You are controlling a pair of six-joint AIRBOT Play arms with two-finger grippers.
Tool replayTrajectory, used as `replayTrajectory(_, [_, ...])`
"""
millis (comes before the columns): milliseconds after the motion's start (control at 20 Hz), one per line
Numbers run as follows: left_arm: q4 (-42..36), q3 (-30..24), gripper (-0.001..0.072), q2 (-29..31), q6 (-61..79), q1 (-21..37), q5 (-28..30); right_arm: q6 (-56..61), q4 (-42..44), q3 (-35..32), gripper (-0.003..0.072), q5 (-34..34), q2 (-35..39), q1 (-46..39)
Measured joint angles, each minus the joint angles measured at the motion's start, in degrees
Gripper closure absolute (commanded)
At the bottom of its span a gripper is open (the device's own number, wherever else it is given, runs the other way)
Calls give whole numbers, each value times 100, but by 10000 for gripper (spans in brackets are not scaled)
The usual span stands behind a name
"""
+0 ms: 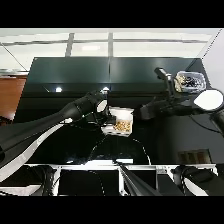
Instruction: Fold the box and place the chain.
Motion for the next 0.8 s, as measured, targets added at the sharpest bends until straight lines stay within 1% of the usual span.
replayTrajectory(250, [0, 0, 680, -2, 2, 0, 17, 15, -684, 44, 304, 531, 319, -1165])
replayTrajectory(450, [-4, 0, 680, -9, -4, 13, 20, -2, -970, 0, 304, 568, 393, -1539])
replayTrajectory(500, [-24, 4, 664, -9, -52, 17, -2, -9, -1008, -28, 304, 551, 402, -1576])
replayTrajectory(600, [-105, 39, 324, -11, -195, 24, -50, -26, -1073, -129, 304, 501, 415, -1628])
replayTrajectory(650, [-144, 79, 288, -11, -262, 26, -42, -26, -1075, -184, 304, 481, 417, -1644])
replayTrajectory(800, [-181, 219, 288, 55, -339, 28, -74, -31, -1091, -348, 304, 455, 420, -1668])
